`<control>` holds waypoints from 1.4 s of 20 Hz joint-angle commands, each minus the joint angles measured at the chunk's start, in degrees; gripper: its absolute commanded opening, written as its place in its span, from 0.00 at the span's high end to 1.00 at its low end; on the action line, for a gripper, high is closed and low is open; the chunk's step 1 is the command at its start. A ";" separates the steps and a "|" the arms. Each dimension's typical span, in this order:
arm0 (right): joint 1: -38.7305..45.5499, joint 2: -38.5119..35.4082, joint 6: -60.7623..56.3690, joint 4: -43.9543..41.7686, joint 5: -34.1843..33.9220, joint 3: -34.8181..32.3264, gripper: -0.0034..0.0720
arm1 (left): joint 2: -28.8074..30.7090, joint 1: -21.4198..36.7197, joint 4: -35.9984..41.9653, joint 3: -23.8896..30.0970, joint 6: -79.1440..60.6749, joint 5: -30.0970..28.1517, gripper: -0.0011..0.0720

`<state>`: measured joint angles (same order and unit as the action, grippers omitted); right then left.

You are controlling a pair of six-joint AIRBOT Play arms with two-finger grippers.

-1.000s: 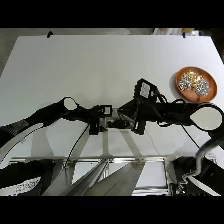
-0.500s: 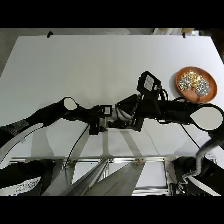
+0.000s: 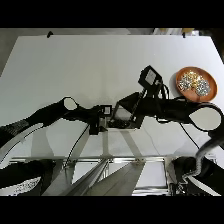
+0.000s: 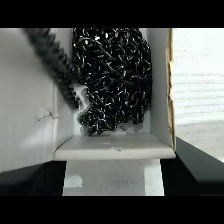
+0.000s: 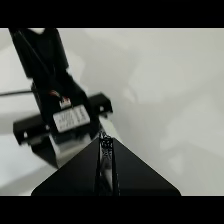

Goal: Fold the box and place the chain.

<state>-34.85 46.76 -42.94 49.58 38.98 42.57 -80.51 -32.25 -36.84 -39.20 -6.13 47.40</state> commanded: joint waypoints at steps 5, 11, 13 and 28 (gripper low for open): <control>-0.09 10.58 -5.22 17.46 17.59 0.02 0.92 | -0.02 0.02 -0.02 0.02 -0.02 0.00 0.84; 0.48 16.35 -5.03 17.46 24.72 8.37 0.58 | -0.02 0.02 -0.02 0.02 -0.02 -0.02 0.84; 2.19 16.63 -5.07 17.46 28.30 15.67 0.70 | -0.02 0.02 -0.04 0.02 -0.02 0.00 0.84; 1.27 35.65 -5.90 14.23 21.24 21.79 0.93 | 0.00 0.02 -0.02 0.02 -0.02 -0.02 0.84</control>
<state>-31.64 80.93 -50.19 64.23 58.65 64.27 -80.51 -32.23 -36.86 -39.20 -6.13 47.40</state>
